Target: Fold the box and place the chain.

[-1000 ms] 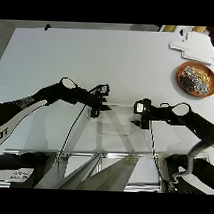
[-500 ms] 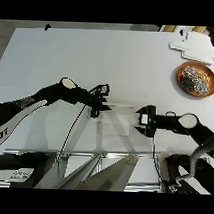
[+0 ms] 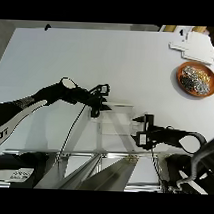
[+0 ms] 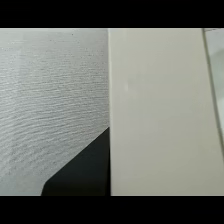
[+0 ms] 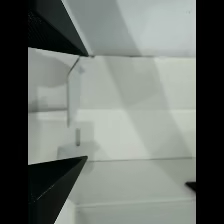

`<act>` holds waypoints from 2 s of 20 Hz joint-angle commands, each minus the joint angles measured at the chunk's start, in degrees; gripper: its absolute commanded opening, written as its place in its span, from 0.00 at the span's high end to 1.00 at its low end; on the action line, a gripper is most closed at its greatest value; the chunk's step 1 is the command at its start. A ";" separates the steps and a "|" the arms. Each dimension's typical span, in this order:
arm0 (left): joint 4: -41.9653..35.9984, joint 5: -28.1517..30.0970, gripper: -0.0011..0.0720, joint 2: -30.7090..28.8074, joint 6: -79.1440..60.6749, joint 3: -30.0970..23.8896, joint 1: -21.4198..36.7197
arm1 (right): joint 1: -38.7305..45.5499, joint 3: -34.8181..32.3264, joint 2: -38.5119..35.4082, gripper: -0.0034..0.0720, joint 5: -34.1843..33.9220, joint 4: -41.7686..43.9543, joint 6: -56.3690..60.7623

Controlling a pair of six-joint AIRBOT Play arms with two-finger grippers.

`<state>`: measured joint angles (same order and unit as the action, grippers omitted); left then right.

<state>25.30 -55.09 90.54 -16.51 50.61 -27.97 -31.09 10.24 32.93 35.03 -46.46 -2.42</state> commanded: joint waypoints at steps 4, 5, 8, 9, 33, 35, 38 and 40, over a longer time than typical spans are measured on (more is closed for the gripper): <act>0.02 0.00 0.97 -0.02 -0.02 0.00 0.02 | -7.41 -0.20 8.31 0.02 -8.61 -1.62 2.62; 0.02 0.00 0.97 -0.02 -0.02 0.00 0.02 | -7.41 -0.20 9.62 0.02 -9.79 -1.53 2.62; 0.02 0.00 0.97 -0.02 -0.02 0.00 0.02 | -7.41 -0.20 12.20 0.02 -14.62 -1.07 2.60; 0.02 0.00 0.97 -0.02 -0.02 0.00 0.02 | -7.39 -0.20 12.81 0.02 -15.23 -1.07 2.58; 0.02 0.00 0.97 -0.02 -0.02 0.00 0.02 | 10.45 4.09 14.45 0.04 -5.35 18.29 -9.05; 0.02 0.00 0.97 -0.02 -0.02 0.00 0.02 | 10.45 4.09 16.83 0.04 -4.76 21.03 -14.29; 0.02 0.00 0.97 -0.02 -0.02 0.00 0.02 | 10.45 4.09 19.19 0.04 -4.81 23.15 -21.64; 0.02 0.00 0.97 -0.02 -0.02 0.00 0.02 | 10.75 4.09 19.26 0.03 -5.01 24.98 -23.98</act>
<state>25.30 -55.11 90.54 -16.51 50.61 -27.94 -20.78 14.26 51.13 29.45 -24.60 -21.02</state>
